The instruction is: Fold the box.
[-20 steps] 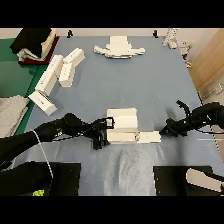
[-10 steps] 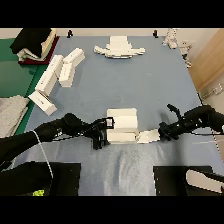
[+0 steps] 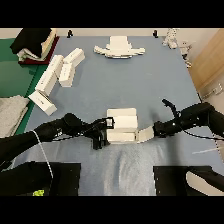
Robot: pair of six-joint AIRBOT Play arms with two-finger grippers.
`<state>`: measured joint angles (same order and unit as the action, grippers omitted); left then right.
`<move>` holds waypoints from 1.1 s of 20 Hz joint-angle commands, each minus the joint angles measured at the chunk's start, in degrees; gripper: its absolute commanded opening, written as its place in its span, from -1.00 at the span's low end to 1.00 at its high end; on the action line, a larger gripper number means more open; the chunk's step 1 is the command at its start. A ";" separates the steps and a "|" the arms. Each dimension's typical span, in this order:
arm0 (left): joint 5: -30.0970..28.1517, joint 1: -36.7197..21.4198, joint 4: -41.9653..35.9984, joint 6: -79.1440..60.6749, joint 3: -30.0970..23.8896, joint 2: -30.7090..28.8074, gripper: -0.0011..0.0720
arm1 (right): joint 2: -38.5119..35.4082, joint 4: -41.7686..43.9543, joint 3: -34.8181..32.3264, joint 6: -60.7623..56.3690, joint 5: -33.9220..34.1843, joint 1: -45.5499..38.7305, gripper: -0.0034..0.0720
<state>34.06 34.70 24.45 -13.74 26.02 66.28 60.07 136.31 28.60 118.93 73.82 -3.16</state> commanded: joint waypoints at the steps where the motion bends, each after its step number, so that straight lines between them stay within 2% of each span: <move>1: 0.00 -0.04 0.00 0.00 0.04 -0.04 0.35 | -4.76 0.48 0.07 -1.05 0.31 2.56 0.18; 7: -0.02 -0.04 0.00 0.00 0.04 -0.04 0.35 | -5.46 0.63 0.87 -2.54 -9.27 14.14 0.19; 13: -0.02 -0.04 0.00 0.00 0.04 -0.04 0.35 | -5.07 -3.50 2.16 -10.82 -16.24 18.71 0.19; 16: -0.02 -0.04 0.00 0.00 0.04 -0.04 0.35 | -3.93 -9.18 2.82 -17.88 -18.86 23.69 0.17; 19: 0.00 -0.04 0.00 0.00 0.04 -0.04 0.35 | -1.81 -18.91 6.40 -28.30 -19.26 30.45 0.16; 20: -0.02 -0.04 0.00 0.00 0.04 -0.04 0.35 | -1.01 -22.49 7.80 -32.63 -19.19 32.74 0.14; 21: -0.02 -0.04 0.00 0.00 0.04 -0.04 0.35 | -0.22 -25.73 9.18 -36.98 -19.15 35.08 0.02; 22: -0.02 -0.04 0.02 0.00 0.04 -0.04 0.35 | 0.44 -28.50 10.38 -41.24 -19.21 37.11 0.02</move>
<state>34.06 34.70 24.45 -13.74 26.02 66.28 58.70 118.04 35.81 90.76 55.48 28.12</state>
